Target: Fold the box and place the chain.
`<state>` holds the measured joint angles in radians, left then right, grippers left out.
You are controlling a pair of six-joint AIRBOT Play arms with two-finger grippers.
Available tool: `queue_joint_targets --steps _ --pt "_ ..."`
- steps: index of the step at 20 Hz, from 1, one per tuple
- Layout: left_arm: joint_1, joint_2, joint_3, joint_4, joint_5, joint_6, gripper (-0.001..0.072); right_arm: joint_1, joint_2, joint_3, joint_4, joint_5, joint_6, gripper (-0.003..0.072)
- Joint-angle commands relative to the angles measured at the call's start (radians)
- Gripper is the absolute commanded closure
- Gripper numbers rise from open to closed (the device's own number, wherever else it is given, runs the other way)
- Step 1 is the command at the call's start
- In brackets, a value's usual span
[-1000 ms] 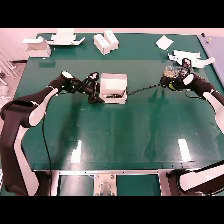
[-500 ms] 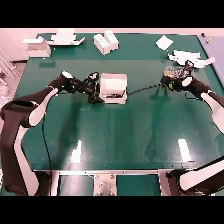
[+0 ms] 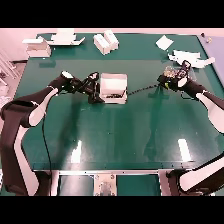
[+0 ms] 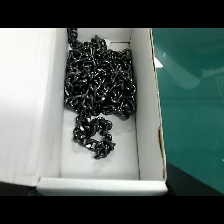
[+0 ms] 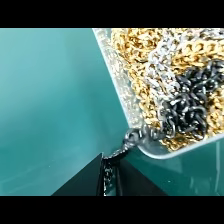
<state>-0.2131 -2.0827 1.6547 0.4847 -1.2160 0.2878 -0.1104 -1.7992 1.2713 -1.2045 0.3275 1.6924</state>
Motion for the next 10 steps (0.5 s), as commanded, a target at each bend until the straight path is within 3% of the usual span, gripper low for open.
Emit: queue_joint_targets --steps 1,10 --pt "0.001 0.001 0.0 0.0 0.0 0.0 0.0169 0.012 0.021 0.008 -0.003 -0.013 0.001 0.0679" --pt "0.001 0.001 0.0 0.0 0.001 0.0 0.0169 0.087 0.403 0.008 -0.011 -0.01 -0.147 0.0681"
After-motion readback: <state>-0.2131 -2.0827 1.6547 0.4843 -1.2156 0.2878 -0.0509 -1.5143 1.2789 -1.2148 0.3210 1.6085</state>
